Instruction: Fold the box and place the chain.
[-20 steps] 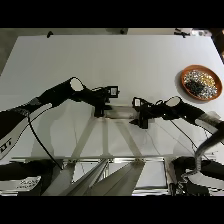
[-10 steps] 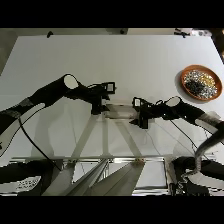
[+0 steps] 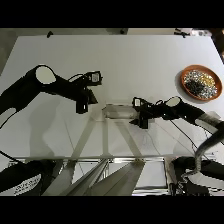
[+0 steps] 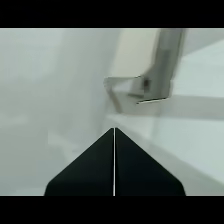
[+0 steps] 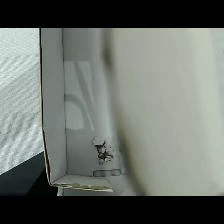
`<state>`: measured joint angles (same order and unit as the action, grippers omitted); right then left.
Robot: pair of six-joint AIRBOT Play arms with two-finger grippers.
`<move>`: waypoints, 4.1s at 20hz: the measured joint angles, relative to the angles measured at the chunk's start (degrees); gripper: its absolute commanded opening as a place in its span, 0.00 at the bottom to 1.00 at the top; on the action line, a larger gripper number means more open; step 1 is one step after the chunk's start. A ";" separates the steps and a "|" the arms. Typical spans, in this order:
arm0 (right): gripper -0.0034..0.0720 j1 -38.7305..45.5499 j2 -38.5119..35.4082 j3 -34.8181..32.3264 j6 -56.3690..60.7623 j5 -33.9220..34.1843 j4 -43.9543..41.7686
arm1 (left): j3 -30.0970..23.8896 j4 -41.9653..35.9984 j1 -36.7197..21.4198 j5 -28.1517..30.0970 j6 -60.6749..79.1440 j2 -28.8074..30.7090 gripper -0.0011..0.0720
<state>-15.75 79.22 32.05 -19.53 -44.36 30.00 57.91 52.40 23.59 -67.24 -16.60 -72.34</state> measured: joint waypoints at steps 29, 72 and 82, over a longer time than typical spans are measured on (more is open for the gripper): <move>0.58 0.02 -0.02 -0.02 0.00 -0.17 0.07 | -0.11 -13.46 8.15 21.62 -5.64 -16.63 0.18; 0.58 0.02 -0.04 -0.02 0.00 0.04 0.00 | -8.85 -6.99 4.11 11.10 23.34 -10.29 0.37; 0.58 0.02 -0.02 -0.02 0.00 0.04 0.00 | -8.85 -8.55 7.06 18.01 23.96 -11.85 0.27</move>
<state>-15.73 79.20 32.03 -19.53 -44.31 30.00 49.06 43.86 30.65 -49.23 7.35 -84.18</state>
